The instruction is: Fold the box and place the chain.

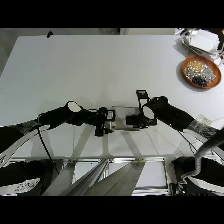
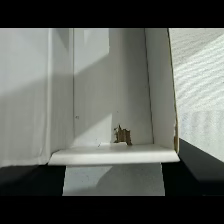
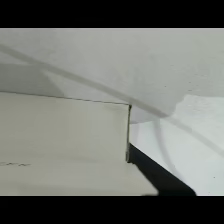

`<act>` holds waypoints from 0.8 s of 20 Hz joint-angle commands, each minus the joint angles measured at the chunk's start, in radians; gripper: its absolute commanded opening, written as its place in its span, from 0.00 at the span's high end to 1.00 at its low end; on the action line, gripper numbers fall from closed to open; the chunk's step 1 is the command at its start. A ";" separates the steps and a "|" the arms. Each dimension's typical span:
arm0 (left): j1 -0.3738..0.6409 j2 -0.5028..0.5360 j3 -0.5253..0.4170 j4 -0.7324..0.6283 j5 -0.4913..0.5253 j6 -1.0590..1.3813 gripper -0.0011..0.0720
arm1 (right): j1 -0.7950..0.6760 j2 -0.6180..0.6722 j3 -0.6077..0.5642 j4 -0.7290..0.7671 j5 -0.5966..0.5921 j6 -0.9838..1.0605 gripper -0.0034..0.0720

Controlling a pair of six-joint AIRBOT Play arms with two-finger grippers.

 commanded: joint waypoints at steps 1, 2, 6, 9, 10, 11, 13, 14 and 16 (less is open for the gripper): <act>-0.001 -0.001 0.000 0.000 0.000 0.000 0.70 | 0.009 -0.020 0.000 0.001 -0.011 0.015 0.93; -0.001 -0.001 0.000 0.000 0.000 0.000 0.70 | 0.009 -0.020 0.000 -0.001 -0.011 0.015 0.93; -0.001 -0.001 0.000 0.000 0.000 0.000 0.70 | 0.009 -0.019 0.000 0.001 -0.027 0.012 0.59; -0.001 -0.001 0.000 0.000 0.000 0.000 0.70 | 0.009 0.016 0.000 0.012 -0.020 -0.043 0.59; -0.001 -0.001 0.000 0.000 0.000 0.000 0.70 | 0.003 0.045 0.000 -0.010 0.000 -0.041 0.59; -0.001 -0.001 0.000 0.000 0.000 0.000 0.70 | -0.010 0.074 0.000 -0.024 0.017 -0.039 0.59; -0.001 -0.001 0.000 0.000 0.000 0.000 0.70 | -0.032 0.129 0.000 -0.064 0.048 -0.016 0.59; -0.001 -0.001 0.000 0.000 0.000 0.000 0.70 | -0.039 0.143 0.000 -0.070 0.057 -0.012 0.59; -0.001 -0.001 0.000 0.000 0.000 0.000 0.70 | -0.042 0.157 0.000 -0.074 0.058 -0.012 0.57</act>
